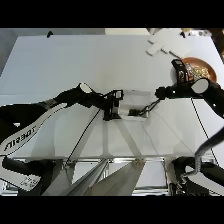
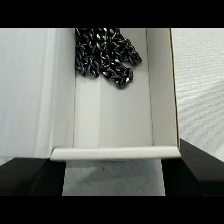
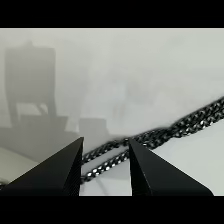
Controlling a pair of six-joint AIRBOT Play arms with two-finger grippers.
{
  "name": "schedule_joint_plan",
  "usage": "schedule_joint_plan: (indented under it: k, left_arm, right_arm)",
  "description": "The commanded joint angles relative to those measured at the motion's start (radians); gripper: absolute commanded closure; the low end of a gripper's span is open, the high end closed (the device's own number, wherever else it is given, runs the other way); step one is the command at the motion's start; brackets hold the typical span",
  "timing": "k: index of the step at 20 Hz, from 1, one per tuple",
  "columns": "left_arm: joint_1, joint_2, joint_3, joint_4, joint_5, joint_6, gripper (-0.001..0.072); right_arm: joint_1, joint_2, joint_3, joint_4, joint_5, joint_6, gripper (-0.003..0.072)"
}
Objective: Fold the box and place the chain.
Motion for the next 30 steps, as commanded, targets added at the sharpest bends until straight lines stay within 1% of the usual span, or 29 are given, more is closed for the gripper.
schedule_joint_plan:
  k: [1,3,5,10,14,17,23,25,26,27,29,30]
  left_arm:
    - [0.001,0.001,0.000,0.000,0.000,0.000,0.0577]
    - [0.001,0.001,0.000,0.000,0.000,0.000,0.0577]
    - [0.001,0.001,0.000,0.001,0.000,0.000,0.0577]
    - [0.001,0.001,0.000,0.000,0.000,0.000,0.0577]
    - [0.001,0.001,0.000,0.000,0.000,0.000,0.0577]
    - [0.001,0.001,0.000,0.000,0.000,0.000,0.0577]
    - [0.001,0.001,0.000,0.000,0.000,0.000,0.0577]
    - [0.001,0.001,0.000,0.000,0.000,0.000,0.0577]
    - [0.001,0.001,0.000,0.000,0.000,0.000,0.0577]
    - [0.001,0.001,0.000,0.000,0.000,0.000,0.0577]
    - [0.001,0.001,0.000,0.000,0.000,0.000,0.0577]
    - [0.001,0.001,0.000,0.000,0.000,0.000,0.0577]
  right_arm:
    - [-0.002,-0.106,0.097,-0.136,0.101,0.083,0.0377]
    - [-0.002,-0.123,0.102,-0.182,0.137,0.097,0.0379]
    - [-0.002,-0.139,0.102,-0.203,0.151,0.098,0.0441]
    - [-0.002,-0.169,0.102,-0.203,0.134,0.100,0.0442]
    - [-0.002,-0.169,0.102,-0.263,0.114,0.142,0.0442]
    - [-0.002,-0.170,0.102,-0.262,0.072,0.144,0.0443]
    - [-0.002,-0.229,0.102,-0.250,0.082,0.178,0.0443]
    - [-0.002,-0.239,0.102,-0.252,0.068,0.178,0.0443]
    - [-0.002,-0.243,0.102,-0.252,0.060,0.178,0.0454]
    - [-0.002,-0.246,0.102,-0.251,0.056,0.178,0.0486]
    - [-0.002,-0.248,0.102,-0.251,0.057,0.178,0.0635]
    - [-0.002,-0.248,0.102,-0.252,0.061,0.177,0.0673]
